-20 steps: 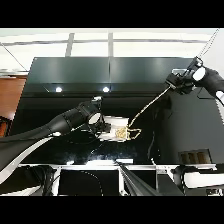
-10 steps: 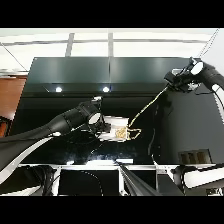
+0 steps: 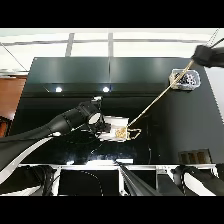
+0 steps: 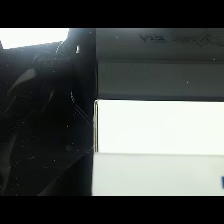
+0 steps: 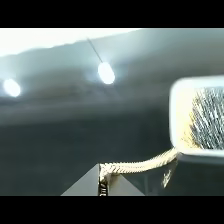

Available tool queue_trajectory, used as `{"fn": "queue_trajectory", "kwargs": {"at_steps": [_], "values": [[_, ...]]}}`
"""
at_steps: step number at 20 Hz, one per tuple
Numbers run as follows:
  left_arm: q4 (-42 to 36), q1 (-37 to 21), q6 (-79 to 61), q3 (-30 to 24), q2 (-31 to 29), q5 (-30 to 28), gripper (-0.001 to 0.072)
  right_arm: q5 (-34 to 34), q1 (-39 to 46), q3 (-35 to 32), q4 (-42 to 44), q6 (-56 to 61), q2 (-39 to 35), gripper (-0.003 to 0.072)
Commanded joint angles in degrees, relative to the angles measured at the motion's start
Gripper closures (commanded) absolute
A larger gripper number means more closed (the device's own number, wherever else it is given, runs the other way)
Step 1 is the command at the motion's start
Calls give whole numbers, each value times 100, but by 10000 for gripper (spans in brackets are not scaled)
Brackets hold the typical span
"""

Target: Fold the box and place the chain.

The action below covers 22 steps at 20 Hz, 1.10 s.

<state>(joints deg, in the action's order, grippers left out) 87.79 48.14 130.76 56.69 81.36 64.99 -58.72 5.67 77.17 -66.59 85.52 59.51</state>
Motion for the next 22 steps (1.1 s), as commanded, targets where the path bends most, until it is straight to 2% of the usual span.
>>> {"fn": "queue_trajectory", "kwargs": {"at_steps": [1, 7, 10, 12, 15, 19, 22], "values": [[4, -2, -2, 2, 2, 2, 677, -490, 2, 149, 656, -439, -1110, 675], [2, -4, -2, 2, 2, 0, 677, -1307, 2, 1147, 1869, -625, -1331, 675], [2, -2, -2, 2, 2, 2, 677, -2037, -37, 1156, 2197, -651, -1335, 674], [2, -2, -2, 2, 2, 2, 677, -2564, -297, 896, 2205, -647, -1340, 674], [2, -2, -2, 2, 2, 0, 678, -2673, -1158, 107, 2367, -619, -1340, 674], [2, -4, -2, 2, 2, 2, 677, -1928, -2459, -1119, 2380, -457, -1331, 674], [2, -4, -2, 2, 2, 2, 677, -1368, -3016, -1834, 2479, -402, -1322, 674]]}}
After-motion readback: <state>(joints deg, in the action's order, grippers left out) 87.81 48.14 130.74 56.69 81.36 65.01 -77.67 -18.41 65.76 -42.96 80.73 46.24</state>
